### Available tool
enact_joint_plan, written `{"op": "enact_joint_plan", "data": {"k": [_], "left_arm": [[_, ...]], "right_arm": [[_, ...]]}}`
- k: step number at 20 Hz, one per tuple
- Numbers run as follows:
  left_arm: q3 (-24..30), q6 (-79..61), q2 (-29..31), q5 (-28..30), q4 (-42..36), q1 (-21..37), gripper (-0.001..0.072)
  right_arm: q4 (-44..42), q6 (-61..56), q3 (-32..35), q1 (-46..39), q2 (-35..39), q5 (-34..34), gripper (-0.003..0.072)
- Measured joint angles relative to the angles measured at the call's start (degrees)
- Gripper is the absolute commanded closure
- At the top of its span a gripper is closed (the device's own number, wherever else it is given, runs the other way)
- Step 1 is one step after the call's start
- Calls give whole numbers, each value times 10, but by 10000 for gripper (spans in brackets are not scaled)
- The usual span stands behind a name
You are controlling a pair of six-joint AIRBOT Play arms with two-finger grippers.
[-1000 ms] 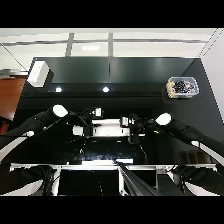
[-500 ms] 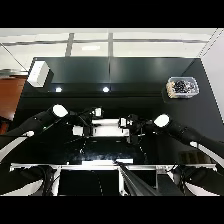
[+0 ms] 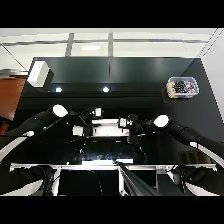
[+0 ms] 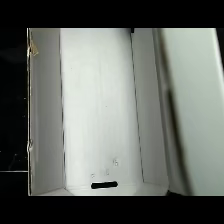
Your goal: Fold the box and place the chain.
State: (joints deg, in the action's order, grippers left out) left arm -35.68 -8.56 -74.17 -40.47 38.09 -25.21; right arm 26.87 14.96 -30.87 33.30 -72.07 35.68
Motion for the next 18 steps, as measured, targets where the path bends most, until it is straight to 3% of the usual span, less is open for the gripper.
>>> {"op": "enact_joint_plan", "data": {"k": [18], "left_arm": [[0, 0, 0, 0, 0, 0, 675]], "right_arm": [[2, -10, 0, 0, 0, -12, -5]]}}
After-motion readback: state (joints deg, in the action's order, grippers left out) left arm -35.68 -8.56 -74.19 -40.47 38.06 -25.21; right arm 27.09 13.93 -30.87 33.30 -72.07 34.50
